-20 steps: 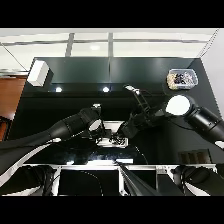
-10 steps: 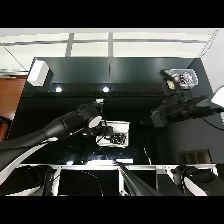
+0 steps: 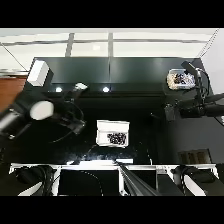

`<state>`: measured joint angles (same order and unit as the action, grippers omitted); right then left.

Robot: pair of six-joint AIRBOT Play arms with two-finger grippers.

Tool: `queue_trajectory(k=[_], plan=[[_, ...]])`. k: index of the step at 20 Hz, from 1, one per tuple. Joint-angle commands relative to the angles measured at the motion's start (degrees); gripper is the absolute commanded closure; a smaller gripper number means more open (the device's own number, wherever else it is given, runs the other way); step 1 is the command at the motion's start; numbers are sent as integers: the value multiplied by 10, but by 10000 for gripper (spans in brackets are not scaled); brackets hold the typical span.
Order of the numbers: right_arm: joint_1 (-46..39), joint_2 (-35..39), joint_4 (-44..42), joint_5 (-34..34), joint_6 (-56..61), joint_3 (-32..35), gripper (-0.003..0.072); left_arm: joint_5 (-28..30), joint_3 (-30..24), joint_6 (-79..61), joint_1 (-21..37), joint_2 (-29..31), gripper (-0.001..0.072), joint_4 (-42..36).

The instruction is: Fold the box and place the chain.

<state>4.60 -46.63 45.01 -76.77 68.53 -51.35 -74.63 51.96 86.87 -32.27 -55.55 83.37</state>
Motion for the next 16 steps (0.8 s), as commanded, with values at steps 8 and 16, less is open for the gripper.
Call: queue_trajectory(k=[8, 16], plan=[[-3, 1, 0, 14, -2, 0, 218, 181, -255, -877, 187, 42, 14, -422], [-3, 1, 0, 24, -1, 0, 218, 252, -254, -1025, 88, -72, -1, -421]])
